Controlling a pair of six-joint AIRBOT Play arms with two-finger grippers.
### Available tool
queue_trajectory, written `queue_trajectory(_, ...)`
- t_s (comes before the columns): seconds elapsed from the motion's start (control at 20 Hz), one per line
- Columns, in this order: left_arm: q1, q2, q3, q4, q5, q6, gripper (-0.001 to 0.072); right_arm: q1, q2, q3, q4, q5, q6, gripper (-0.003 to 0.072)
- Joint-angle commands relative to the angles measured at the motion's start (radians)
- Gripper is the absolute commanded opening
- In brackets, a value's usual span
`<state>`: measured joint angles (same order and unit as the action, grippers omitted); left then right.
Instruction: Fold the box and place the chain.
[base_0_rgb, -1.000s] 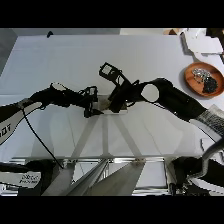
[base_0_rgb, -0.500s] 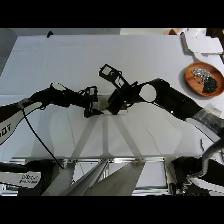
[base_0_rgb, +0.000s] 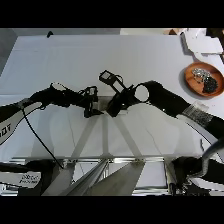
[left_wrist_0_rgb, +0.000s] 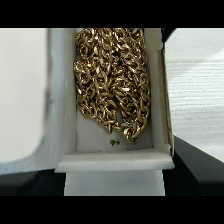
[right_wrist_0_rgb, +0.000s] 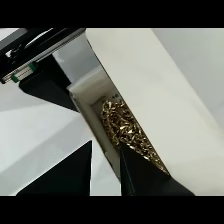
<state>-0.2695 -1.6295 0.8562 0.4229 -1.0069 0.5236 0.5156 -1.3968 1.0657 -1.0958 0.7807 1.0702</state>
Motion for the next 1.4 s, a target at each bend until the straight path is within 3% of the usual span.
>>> queue_trajectory(0.0, 0.0, 0.0, 0.0, 0.0, 0.001, 0.0, 0.0276, 0.0, 0.028, 0.0, 0.002, 0.052, 0.002, 0.0197)
queue_trajectory(0.35, 0.0, 0.0, 0.0, 0.0, 0.001, 0.0, 0.0276, -0.034, 0.189, 0.0, -0.003, 0.096, 0.0, 0.0195)
queue_trajectory(0.6, 0.0, 0.0, 0.0, 0.0, 0.001, 0.0, 0.0276, -0.242, 0.237, -0.001, 0.006, 0.237, -0.098, 0.0194)
queue_trajectory(0.7, 0.0, 0.0, 0.0, 0.0, 0.001, 0.0, 0.0276, -0.356, 0.225, -0.012, 0.006, 0.234, -0.112, 0.0149)
queue_trajectory(0.9, 0.0, 0.0, 0.0, 0.0, 0.001, 0.0, 0.0276, -0.513, 0.116, -0.066, 0.05, 0.179, -0.229, 0.0162)
queue_trajectory(1.0, 0.0, 0.0, 0.0, 0.0, 0.001, 0.0, 0.0276, -0.523, 0.019, -0.068, 0.09, 0.174, -0.341, 0.0176)
queue_trajectory(1.2, 0.0, 0.0, 0.0, 0.0, 0.001, 0.0, 0.0276, -0.514, -0.146, -0.068, 0.312, 0.13, -0.551, 0.0145)
queue_trajectory(1.35, 0.0, 0.0, 0.0, 0.0, 0.001, 0.0, 0.0276, -0.49, -0.206, -0.067, 0.327, 0.13, -0.592, 0.0145)
